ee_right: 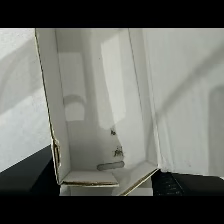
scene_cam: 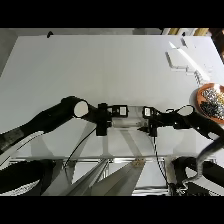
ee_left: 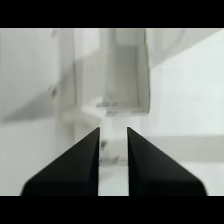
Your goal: Fold the box and place the chain.
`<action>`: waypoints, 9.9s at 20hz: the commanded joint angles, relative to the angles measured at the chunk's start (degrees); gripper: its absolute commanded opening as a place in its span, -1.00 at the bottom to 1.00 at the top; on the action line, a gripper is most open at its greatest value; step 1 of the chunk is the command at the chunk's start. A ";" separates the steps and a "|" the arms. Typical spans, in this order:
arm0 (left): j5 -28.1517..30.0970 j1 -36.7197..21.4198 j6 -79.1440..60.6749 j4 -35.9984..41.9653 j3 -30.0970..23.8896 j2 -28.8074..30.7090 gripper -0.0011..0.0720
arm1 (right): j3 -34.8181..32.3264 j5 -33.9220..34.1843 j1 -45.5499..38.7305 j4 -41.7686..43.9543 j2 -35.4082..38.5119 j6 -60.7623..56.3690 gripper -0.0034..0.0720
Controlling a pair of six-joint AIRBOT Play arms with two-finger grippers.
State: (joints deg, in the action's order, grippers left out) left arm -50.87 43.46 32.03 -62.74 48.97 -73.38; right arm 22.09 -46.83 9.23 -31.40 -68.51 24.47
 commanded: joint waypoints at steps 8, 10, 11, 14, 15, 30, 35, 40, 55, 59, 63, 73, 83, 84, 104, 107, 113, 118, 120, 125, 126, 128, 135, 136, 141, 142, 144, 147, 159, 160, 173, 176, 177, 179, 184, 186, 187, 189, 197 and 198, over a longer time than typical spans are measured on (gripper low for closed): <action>-2.32 -15.19 53.77 -5.97 -6.71 8.09 -0.96 | 0.04 -0.37 -0.02 -0.28 0.07 0.22 0.15; 4.35 -16.20 58.45 -1.42 -12.61 7.96 -0.95 | 0.04 -0.37 -0.02 -0.28 0.07 0.24 0.15; 6.32 -16.17 58.40 1.55 -14.56 7.61 -0.94 | 0.04 -0.39 -0.02 -0.28 0.07 0.24 0.15; 7.37 -15.65 57.57 11.08 -16.22 4.85 -0.94 | 0.04 -0.39 -0.02 -0.28 0.07 0.24 0.15; 7.39 -15.17 55.54 13.94 -16.22 3.76 -0.94 | 0.04 -0.37 -0.02 -0.26 0.07 0.24 0.15; 11.02 -9.64 51.95 25.03 -15.58 6.84 -0.94 | 0.04 -0.37 -0.02 -0.28 0.07 0.24 0.15; 13.55 -6.78 51.84 26.32 -14.91 7.67 -0.48 | 0.04 -0.39 -0.02 -0.28 0.07 0.22 0.15; 15.78 -4.74 51.76 26.21 -14.88 7.02 -0.16 | 0.04 -0.37 -0.02 -0.28 0.07 0.24 0.15; 16.59 1.05 61.37 13.73 -9.38 2.73 0.11 | 0.04 -0.37 -0.02 -0.28 0.07 0.24 0.15; 15.87 1.95 69.35 6.14 -7.23 2.36 0.11 | 0.04 -0.37 -0.02 -0.28 0.07 0.24 0.15; 10.16 4.04 75.52 0.66 -0.74 -2.54 0.11 | 0.04 -0.39 -0.02 -0.28 0.07 0.22 0.15; -5.75 9.35 92.80 -12.92 14.38 -12.39 0.09 | 0.04 -0.37 -0.02 -0.26 0.07 0.22 0.15; -13.75 11.30 106.27 -18.82 19.52 -18.93 -0.11 | 0.04 -0.37 -0.02 -0.28 0.07 0.22 0.15; -13.55 11.56 106.27 -19.02 19.50 -18.99 -0.11 | 0.04 -0.39 -0.02 -0.28 0.07 0.24 0.15; -18.21 11.56 107.21 -22.49 23.54 -21.20 -0.95 | 0.04 -0.37 -0.02 -0.28 0.07 0.24 0.15; -18.18 11.56 106.77 -21.77 23.56 -21.20 -0.41 | 0.04 -0.37 -0.02 -0.28 0.07 0.24 0.15; -19.06 10.40 104.50 -21.16 24.96 -21.29 -0.41 | 0.04 -0.37 -0.02 -0.28 0.07 0.22 0.15; -18.93 9.70 104.45 -20.02 25.20 -23.37 -0.44 | 0.04 -0.39 -0.02 -0.28 0.07 0.22 0.15; -18.78 9.90 104.48 -19.98 25.20 -24.24 -0.85 | 0.04 -0.37 -0.02 -0.28 0.07 0.24 0.15; -19.34 9.99 104.24 -20.02 25.20 -24.20 -0.72 | 0.04 -0.37 -0.02 -0.28 0.07 0.24 0.15; -19.71 9.88 102.29 -20.04 25.20 -23.54 -0.36 | 0.04 -0.37 -0.02 -0.28 0.07 0.24 0.15; -21.03 9.07 93.88 -19.98 25.20 -21.29 0.17 | 0.04 -0.39 -0.02 -0.26 0.07 0.24 0.15; -29.09 1.86 73.64 -18.18 25.05 -8.81 0.16 | 0.04 -0.37 -0.02 -0.26 0.07 0.22 0.15; -29.57 0.55 67.12 -15.85 24.70 -6.80 0.19 | 0.04 -0.39 -0.02 -0.26 0.07 0.24 0.15; -24.83 -9.94 23.65 -4.15 11.91 4.68 0.48 | 0.04 -0.37 -0.02 -0.26 0.07 0.22 0.15; -21.11 -12.28 18.45 -2.78 7.72 5.99 0.48 | 0.04 -0.37 -0.02 -0.26 0.07 0.24 0.15; -9.11 -16.24 6.99 3.15 -1.31 6.29 0.48 | 0.04 -0.42 -0.02 -0.26 0.07 0.22 0.15; 4.57 -16.50 -19.91 11.39 -10.23 3.93 0.48 | 0.04 -0.39 -0.02 -0.26 0.07 0.22 0.15; 6.14 -8.87 -51.34 39.19 -11.39 -6.01 0.95 | 0.04 -0.37 -0.02 -0.26 0.07 0.22 0.15; 6.16 -8.74 -51.34 40.22 -11.39 -6.34 0.96 | 0.04 -0.37 -0.02 -0.26 0.07 0.22 0.15; 7.72 -8.48 -51.58 41.24 -11.39 -8.28 0.97 | 0.07 -0.37 -0.02 -0.26 0.07 0.24 0.15; 4.09 -11.80 -51.60 39.15 -11.41 -7.32 0.97 | 0.04 -0.37 -0.02 -0.26 0.07 0.24 0.15; 3.21 -12.61 -51.98 38.34 -11.58 -6.75 0.97 | 0.04 -0.37 -0.02 -0.26 0.07 0.24 0.15; 2.86 -13.55 -56.68 38.82 -12.24 -6.34 0.98 | 0.07 -0.37 -0.02 -0.26 0.07 0.24 0.15; 2.89 -12.50 -62.90 43.43 -13.29 -7.15 0.98 | 0.04 -0.37 -0.02 -0.28 0.07 0.24 0.15; 3.56 -11.45 -63.21 46.60 -13.29 -8.26 0.98 | 0.07 -0.37 -0.02 -0.26 0.07 0.22 0.15; 4.02 -11.19 -64.19 46.90 -13.29 -8.85 0.98 | 0.04 -0.37 -0.02 -0.26 0.07 0.24 0.15; 4.46 -11.08 -64.85 46.88 -13.27 -9.42 0.98 | 0.04 -0.37 -0.02 -0.26 0.07 0.24 0.15; 4.74 -12.07 -63.45 47.45 -13.25 -9.25 0.98 | 0.04 -0.37 -0.02 -0.26 0.07 0.24 0.15; 4.02 -12.76 -62.20 46.01 -13.27 -9.14 0.98 | 0.04 -0.37 -0.02 -0.26 0.07 0.24 0.15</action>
State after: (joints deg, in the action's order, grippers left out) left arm -45.95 31.73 -32.18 -14.83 35.70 -82.67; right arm 22.11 -47.16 9.19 -31.66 -68.49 24.73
